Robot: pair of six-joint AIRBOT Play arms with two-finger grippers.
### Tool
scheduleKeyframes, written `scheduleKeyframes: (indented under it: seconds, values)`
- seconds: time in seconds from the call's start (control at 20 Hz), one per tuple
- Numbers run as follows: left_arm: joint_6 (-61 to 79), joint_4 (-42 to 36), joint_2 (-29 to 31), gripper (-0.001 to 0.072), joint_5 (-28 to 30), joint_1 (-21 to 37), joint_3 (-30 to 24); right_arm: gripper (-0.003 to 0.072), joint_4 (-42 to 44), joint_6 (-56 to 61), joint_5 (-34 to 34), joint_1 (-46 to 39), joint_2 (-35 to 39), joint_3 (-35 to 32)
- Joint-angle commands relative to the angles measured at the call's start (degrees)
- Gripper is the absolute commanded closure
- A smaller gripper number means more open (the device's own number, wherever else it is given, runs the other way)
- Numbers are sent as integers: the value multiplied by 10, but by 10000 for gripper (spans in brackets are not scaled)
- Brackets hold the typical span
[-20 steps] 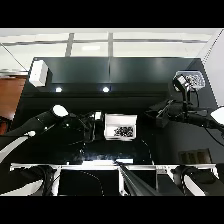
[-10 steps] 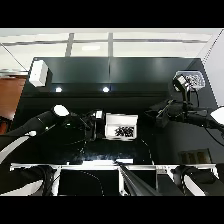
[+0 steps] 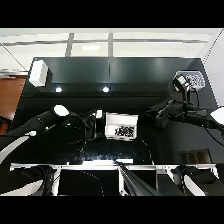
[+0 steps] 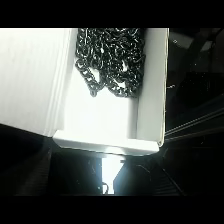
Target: Fold the box and place the chain.
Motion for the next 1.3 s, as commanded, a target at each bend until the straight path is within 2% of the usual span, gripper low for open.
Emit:
scheduleKeyframes:
  seconds: [0.0,1.25]
  values:
    - [0,1,0,-11,-7,-5,0,250,0,0,0,0,0,0]
    - [-16,3,0,-11,34,-52,1,250,0,0,-11,0,0,0]
